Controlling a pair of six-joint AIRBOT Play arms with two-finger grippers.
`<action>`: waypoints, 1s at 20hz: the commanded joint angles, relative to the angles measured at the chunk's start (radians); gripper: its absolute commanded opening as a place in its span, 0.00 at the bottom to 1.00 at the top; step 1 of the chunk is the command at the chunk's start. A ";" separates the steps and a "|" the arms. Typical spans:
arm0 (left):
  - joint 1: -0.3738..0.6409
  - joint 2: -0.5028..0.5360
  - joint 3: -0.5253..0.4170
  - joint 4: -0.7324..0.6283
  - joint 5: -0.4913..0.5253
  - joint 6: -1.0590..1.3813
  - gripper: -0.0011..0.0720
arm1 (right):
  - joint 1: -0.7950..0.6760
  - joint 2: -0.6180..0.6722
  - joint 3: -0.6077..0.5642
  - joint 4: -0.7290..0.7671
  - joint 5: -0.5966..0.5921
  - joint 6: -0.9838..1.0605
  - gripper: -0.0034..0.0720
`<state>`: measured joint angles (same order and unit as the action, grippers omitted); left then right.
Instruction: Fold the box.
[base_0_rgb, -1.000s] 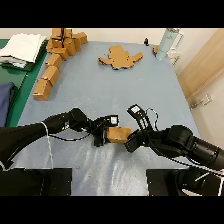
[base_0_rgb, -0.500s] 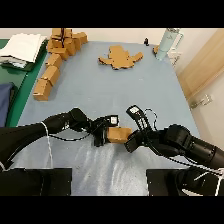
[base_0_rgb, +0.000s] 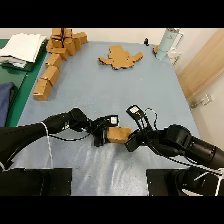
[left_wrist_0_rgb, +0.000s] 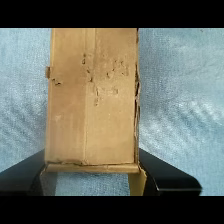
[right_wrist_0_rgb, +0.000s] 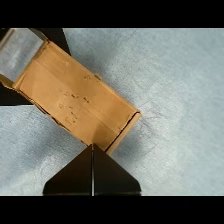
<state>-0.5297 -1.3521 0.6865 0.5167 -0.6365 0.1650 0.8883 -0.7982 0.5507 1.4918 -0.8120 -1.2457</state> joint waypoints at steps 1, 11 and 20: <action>0.000 -0.001 0.000 0.000 0.000 0.000 0.57 | 0.000 -0.001 0.000 -0.004 -0.001 0.000 0.05; 0.000 -0.001 0.000 0.000 0.000 0.000 0.57 | 0.000 -0.018 -0.002 -0.005 0.000 0.000 0.05; 0.000 -0.001 0.000 0.000 0.000 0.000 0.57 | 0.000 0.014 0.100 -0.367 -0.241 0.247 0.05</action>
<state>-0.5297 -1.3521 0.6868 0.5167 -0.6369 0.1654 0.8886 -0.7906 0.6159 1.3495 -0.9104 -1.1591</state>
